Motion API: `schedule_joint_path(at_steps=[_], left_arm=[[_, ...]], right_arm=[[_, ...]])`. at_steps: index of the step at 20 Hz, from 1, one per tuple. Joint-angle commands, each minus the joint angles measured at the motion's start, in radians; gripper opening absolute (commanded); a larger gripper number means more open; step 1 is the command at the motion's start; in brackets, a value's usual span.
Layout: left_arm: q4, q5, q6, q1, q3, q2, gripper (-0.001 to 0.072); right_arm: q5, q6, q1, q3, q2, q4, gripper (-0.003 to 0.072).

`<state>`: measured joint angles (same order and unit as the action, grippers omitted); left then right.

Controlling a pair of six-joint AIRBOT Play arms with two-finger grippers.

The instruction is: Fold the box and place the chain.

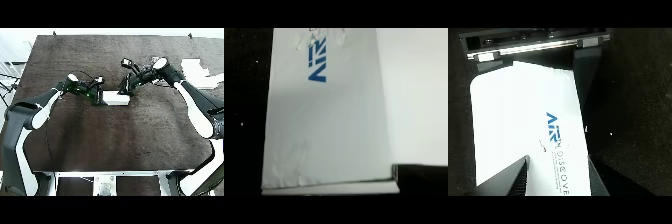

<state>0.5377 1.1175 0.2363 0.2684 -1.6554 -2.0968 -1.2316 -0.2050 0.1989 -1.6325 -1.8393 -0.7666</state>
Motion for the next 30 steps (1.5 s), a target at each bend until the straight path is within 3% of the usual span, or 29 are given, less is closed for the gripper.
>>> schedule_joint_path(at_steps=[1,6,12,21,23,30], left_arm=[[0.0,0.0,0.0,0.0,0.0,0.0,0.0533],[0.0,0.0,0.0,0.0,0.0,0.0,0.0533],[0.0,0.0,0.0,0.0,0.0,0.0,0.0533],[0.0,0.0,0.0,0.0,0.0,0.0,0.0533],[0.0,0.0,0.0,0.0,0.0,0.0,0.0533],[0.0,0.0,0.0,0.0,0.0,0.0,0.0533]], right_arm=[[-0.098,0.0,-0.002,-0.041,0.001,-0.001,0.0434],[-0.138,0.0,-0.003,-0.054,0.008,0.01,0.0393],[-0.067,0.021,-0.024,-0.013,0.009,0.061,0.0355],[0.046,0.15,-0.028,0.166,0.098,0.15,0.0334],[0.063,0.165,-0.025,0.171,0.09,0.149,0.0337],[0.098,0.226,-0.013,0.171,0.069,0.146,0.0465]])
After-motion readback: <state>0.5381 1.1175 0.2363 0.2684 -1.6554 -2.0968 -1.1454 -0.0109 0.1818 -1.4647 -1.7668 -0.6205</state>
